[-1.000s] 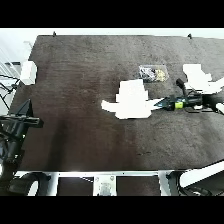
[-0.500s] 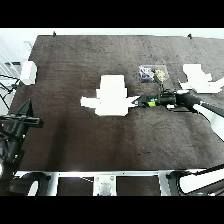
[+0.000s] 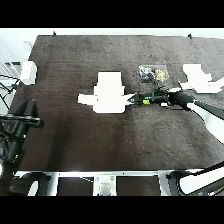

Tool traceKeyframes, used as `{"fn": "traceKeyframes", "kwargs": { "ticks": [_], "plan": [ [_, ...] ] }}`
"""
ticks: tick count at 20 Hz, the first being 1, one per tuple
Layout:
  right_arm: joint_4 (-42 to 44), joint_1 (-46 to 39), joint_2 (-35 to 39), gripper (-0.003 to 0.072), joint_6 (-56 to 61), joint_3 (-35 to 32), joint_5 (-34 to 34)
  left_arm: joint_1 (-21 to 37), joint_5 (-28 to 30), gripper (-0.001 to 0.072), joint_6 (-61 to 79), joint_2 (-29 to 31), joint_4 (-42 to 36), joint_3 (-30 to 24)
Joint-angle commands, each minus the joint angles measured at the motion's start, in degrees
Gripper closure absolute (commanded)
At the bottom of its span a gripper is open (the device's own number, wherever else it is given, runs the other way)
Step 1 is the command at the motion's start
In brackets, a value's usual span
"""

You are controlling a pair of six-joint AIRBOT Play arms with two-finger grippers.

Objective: Fold the box and place the chain.

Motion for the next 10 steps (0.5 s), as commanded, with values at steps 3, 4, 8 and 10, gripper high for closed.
{"fn": "traceKeyframes", "kwargs": {
  "ticks": [3, 4, 8, 10],
  "plan": [
    [0.35, 0.87, 0.02, 0.0683, -0.87, -0.15, -0.94, 0.02, -7.26, 0.0000, 2.05, 0.00, 0.37, 0.50],
    [0.33, 0.87, 0.04, 0.0683, -0.87, -0.15, -0.94, 0.02, -6.95, 0.0002, 1.66, -0.59, 0.35, 1.01],
    [0.37, 0.87, 0.04, 0.0683, -0.85, -0.15, -1.22, 0.02, -7.04, 0.0131, 1.16, -12.61, 0.35, 7.76],
    [0.37, 1.03, 0.04, 0.0683, -0.83, -0.15, -1.49, 0.02, -10.32, 0.0131, 1.16, -24.04, 0.35, 14.10]
  ]
}}
